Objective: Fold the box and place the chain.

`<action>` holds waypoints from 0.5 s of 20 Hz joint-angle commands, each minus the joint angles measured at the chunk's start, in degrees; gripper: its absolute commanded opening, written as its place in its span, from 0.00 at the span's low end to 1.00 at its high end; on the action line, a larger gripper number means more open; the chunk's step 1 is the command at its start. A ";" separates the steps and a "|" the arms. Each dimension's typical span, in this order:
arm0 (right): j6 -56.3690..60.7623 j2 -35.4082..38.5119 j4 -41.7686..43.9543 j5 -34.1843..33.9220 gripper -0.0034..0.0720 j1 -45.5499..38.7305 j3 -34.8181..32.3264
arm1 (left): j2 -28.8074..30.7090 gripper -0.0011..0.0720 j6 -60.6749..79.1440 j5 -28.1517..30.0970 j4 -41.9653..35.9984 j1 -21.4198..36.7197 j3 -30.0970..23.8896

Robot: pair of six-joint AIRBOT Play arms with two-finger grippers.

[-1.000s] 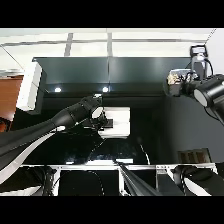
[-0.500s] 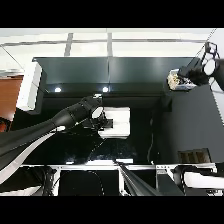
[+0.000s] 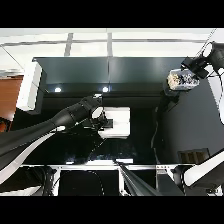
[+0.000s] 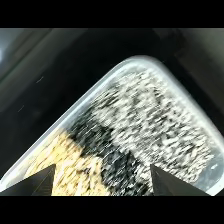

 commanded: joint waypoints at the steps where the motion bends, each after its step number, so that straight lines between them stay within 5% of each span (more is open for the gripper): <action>1: 5.49 -2.97 -0.31 1.88 0.90 -1.84 3.45 | -0.02 0.05 0.00 0.35 0.00 0.04 0.02; 10: 4.22 -4.09 -0.90 5.53 0.90 -3.26 3.45 | -0.02 0.05 0.00 0.33 0.00 0.02 0.02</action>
